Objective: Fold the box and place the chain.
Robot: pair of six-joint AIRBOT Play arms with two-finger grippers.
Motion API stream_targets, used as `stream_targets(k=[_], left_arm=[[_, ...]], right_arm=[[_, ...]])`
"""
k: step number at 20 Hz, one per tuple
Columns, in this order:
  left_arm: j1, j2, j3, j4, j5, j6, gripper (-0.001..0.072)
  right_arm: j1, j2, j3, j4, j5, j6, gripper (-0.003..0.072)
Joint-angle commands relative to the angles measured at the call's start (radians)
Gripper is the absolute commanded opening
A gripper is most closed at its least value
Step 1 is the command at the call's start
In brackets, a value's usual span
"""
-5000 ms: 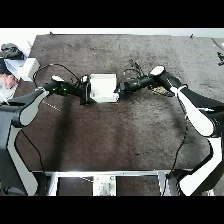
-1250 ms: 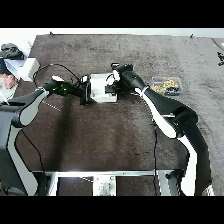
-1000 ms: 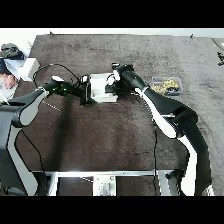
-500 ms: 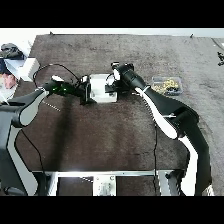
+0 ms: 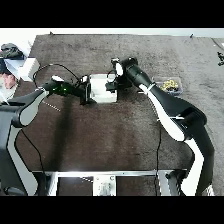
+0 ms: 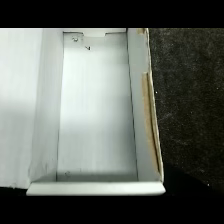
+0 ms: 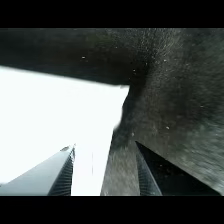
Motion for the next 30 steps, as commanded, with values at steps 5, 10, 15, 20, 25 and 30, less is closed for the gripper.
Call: stream_targets(k=[5,10,15,20,25,30], left_arm=[[0.001,0.0,0.0,0.0,0.002,0.0,0.0407],[0.001,0.0,0.001,0.0,0.004,0.0,0.0407],[0.001,0.0,0.0,0.0,0.004,0.0,0.0407],[0.001,0.0,0.0,0.0,0.004,0.0,0.0407],[0.001,0.0,0.0,0.0,0.004,0.0,0.0407],[0.001,0.0,0.0,0.0,0.004,0.0,0.0407]], right_arm=[[-0.026,0.224,-0.043,-0.123,0.036,-0.199,0.0426],[-0.14,0.422,-0.344,-0.124,-0.192,-0.232,0.0273],[-0.358,0.514,-0.582,-0.114,-0.344,-0.246,0.0102],[-0.56,0.459,-0.61,0.045,-0.352,-0.408,0.0221],[-0.6,0.308,-0.56,0.158,-0.372,-0.529,0.0221],[-0.597,0.196,-0.433,0.182,-0.32,-0.557,0.0221]])
